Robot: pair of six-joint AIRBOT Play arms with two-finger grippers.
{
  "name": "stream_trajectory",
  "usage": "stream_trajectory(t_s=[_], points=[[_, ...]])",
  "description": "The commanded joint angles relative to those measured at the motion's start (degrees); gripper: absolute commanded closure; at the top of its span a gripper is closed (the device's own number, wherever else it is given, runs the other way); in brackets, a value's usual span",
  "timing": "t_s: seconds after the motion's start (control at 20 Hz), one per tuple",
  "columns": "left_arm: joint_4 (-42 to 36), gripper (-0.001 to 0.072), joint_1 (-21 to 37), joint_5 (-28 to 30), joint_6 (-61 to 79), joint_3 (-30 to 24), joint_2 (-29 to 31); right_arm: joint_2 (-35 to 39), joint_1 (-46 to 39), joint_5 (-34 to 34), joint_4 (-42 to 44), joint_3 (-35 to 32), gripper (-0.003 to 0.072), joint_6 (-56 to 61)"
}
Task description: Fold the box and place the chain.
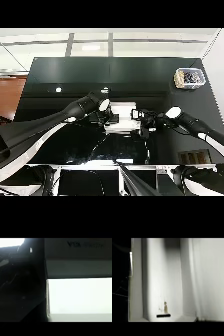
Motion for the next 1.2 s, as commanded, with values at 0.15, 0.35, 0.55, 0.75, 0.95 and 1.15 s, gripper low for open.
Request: stream_trajectory(t_s=[0.15, 0.35, 0.55, 0.75, 0.95, 1.15], points=[[0.35, 0.0684, 0.02, -0.39, -0.02, 0.07, 0.04, 3.65, -0.61, 0.55, -6.69, 0.09, -0.0034, 7.34], [0.33, 0.0683, 0.07, 0.09, 0.13, 0.07, 0.04, 10.21, -2.47, 1.62, -8.74, 0.09, -0.0034, 7.8], [0.37, 0.0683, 0.09, -1.14, 0.15, 0.07, 0.04, 10.64, -2.6, 3.5, -14.43, 0.07, -0.0034, 7.45], [0.37, 0.0683, 0.11, -1.27, 0.15, 0.07, 0.04, 10.64, -2.6, 3.5, -13.81, 0.07, -0.0034, 6.08], [0.37, 0.0683, 0.11, -1.27, 0.15, 0.07, 0.02, 10.25, -1.66, 3.61, -12.33, 0.07, -0.0033, 6.1], [0.37, 0.0683, 0.11, -1.29, 0.15, 0.07, 0.02, 8.81, 1.79, 2.86, -9.49, 0.07, 0.0442, 6.08]])
